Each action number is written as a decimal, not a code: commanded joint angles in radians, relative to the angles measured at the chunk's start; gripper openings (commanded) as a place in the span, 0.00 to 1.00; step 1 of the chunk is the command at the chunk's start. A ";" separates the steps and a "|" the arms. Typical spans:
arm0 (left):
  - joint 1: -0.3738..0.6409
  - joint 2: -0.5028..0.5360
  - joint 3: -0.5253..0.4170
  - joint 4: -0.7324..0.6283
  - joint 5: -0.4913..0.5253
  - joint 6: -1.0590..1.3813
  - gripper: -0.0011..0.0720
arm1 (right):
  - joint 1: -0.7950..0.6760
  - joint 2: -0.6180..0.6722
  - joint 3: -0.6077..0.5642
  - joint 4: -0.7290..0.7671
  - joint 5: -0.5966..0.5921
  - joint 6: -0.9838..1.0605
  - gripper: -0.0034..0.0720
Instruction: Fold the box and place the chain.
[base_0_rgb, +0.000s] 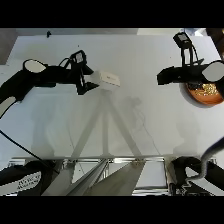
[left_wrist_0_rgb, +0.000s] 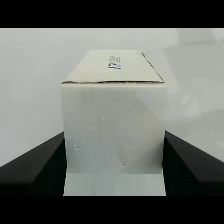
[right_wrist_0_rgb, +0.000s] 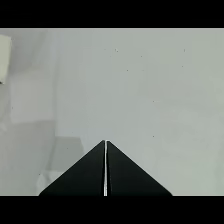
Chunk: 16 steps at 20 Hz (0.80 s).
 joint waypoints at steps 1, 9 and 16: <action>0.028 0.021 0.001 0.011 0.001 -0.044 0.01 | 0.000 0.001 0.001 0.000 0.000 0.000 0.06; 0.138 0.021 0.001 0.008 0.071 -0.042 0.01 | 0.000 0.001 0.001 0.000 0.000 0.000 0.06; 0.312 0.020 0.001 -0.203 0.232 0.041 0.01 | 0.000 0.001 0.001 0.000 0.000 0.000 0.06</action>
